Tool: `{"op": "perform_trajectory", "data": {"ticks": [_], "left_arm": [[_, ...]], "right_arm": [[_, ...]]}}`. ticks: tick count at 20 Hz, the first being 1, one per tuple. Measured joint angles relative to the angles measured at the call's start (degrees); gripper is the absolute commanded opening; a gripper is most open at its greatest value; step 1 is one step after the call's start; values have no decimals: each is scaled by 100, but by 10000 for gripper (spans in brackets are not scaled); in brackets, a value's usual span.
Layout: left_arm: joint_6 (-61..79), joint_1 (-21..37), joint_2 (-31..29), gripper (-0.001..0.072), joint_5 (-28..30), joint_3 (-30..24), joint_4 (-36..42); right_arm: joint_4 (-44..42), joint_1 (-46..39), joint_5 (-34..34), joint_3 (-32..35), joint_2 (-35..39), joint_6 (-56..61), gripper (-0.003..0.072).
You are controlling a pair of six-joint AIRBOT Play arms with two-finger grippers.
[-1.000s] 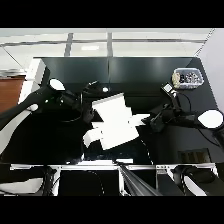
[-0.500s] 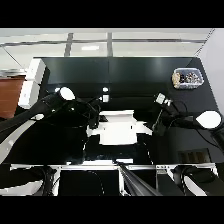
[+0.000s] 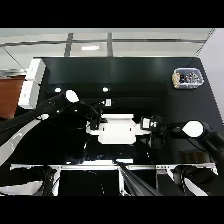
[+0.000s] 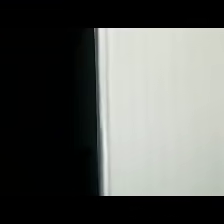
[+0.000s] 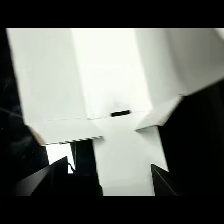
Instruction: Fold the box and place the chain.
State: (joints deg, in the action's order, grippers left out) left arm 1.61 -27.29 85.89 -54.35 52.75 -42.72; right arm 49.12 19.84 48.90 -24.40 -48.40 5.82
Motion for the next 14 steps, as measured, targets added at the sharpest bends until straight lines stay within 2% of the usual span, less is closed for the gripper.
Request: {"op": "perform_trajectory", "data": {"ticks": [6, 14], "left_arm": [[-48, -2, 11, 25, 15, 0, -9], [-52, -2, 11, 26, -9, 0, -11]], "right_arm": [[-238, 509, -96, 44, -568, -284, 683], [-704, 669, -748, 44, -824, -348, 682]]}}
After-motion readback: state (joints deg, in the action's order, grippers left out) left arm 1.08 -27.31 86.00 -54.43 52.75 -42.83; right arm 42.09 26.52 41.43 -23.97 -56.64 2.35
